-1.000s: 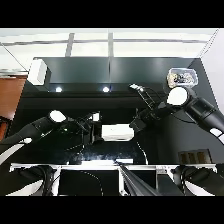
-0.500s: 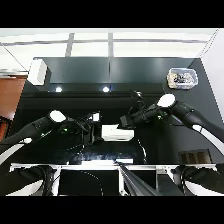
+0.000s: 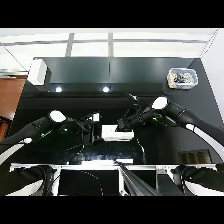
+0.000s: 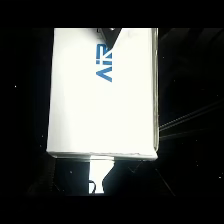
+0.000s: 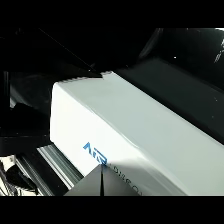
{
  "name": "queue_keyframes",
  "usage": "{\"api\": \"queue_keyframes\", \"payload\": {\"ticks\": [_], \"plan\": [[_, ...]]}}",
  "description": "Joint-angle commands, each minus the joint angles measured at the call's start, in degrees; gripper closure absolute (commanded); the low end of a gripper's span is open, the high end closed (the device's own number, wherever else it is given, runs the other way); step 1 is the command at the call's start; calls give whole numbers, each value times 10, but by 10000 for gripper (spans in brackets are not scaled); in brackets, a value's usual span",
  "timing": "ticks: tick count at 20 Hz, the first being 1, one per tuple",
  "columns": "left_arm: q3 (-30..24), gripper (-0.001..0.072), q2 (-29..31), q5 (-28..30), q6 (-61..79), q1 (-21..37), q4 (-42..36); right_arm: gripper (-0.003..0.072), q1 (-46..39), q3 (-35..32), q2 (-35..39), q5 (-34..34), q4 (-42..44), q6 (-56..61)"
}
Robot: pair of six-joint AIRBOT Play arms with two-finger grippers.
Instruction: Fold the box and place the chain.
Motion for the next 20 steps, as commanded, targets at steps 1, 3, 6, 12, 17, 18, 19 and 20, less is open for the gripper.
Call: {"api": "queue_keyframes", "payload": {"ticks": [1,3,6,12,17,18,19,20], "plan": [[0,358,0,0,0,0,0,679,1,0,-2,-12,-15,1],[0,359,0,-1,0,0,0,679,1,0,-2,-12,-16,0],[0,359,0,-4,0,0,-7,678,-7,4,3,22,-11,0],[1,231,3,-16,0,5,0,678,-157,57,104,176,-5,1],[10,-3,64,-25,-93,5,126,678,-309,58,219,212,-8,0],[12,-3,83,-31,-126,5,163,678,-331,58,232,216,-10,0],[16,-3,100,-42,-155,5,180,678,-346,58,241,216,-14,0],[21,-3,117,-57,-172,4,182,678,-356,57,246,216,-21,0]]}}
